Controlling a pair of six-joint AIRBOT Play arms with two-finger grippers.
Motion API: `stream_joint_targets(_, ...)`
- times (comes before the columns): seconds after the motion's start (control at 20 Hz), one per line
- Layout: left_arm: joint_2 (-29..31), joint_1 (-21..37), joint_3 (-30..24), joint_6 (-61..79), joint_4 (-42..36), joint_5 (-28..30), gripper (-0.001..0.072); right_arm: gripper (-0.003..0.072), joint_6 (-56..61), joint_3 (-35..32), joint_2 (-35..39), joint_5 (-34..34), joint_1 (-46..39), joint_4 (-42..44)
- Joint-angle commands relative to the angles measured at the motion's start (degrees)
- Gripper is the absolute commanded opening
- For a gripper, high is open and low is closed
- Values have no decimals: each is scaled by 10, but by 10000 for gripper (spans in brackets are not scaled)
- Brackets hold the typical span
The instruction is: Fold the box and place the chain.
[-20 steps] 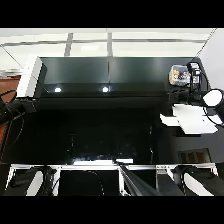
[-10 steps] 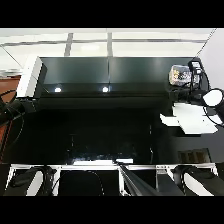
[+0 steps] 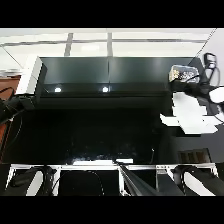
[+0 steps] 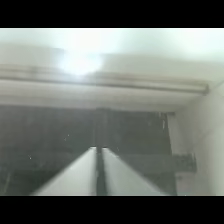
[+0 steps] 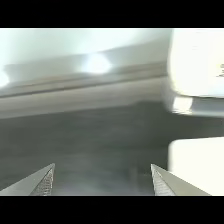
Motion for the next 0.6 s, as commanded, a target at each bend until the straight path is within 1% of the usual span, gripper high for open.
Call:
stream_joint_targets(0.0,-12,-1,0,-16,-3,30,701,720,83,46,-9,98,-144,-208)
stream_joint_targets(0.05,-21,0,0,-16,-3,26,708,720,83,62,-16,111,-205,-235)
stream_joint_targets(0.1,-32,-1,0,-16,-3,20,708,720,82,77,-28,121,-269,-238)
stream_joint_targets(0.15,-42,-1,0,-16,-3,14,708,720,82,93,-44,131,-334,-224)
stream_joint_targets(0.2,-54,-1,0,-16,-5,7,707,720,72,107,-64,145,-387,-198)
stream_joint_targets(0.25,-66,-1,0,-16,-12,2,708,720,33,125,-91,170,-434,-157)
stream_joint_targets(0.3,-77,-1,0,-16,-15,-3,707,720,-29,147,-123,210,-468,-108)
stream_joint_targets(0.4,-95,-1,0,-16,-15,-4,707,720,-173,192,-188,310,-493,-36)
stream_joint_targets(0.45,-103,-1,0,-16,-15,-4,707,720,-223,211,-221,362,-490,-23)
stream_joint_targets(0.55,-115,-1,0,-16,-16,-5,707,720,-255,230,-273,424,-476,-23)
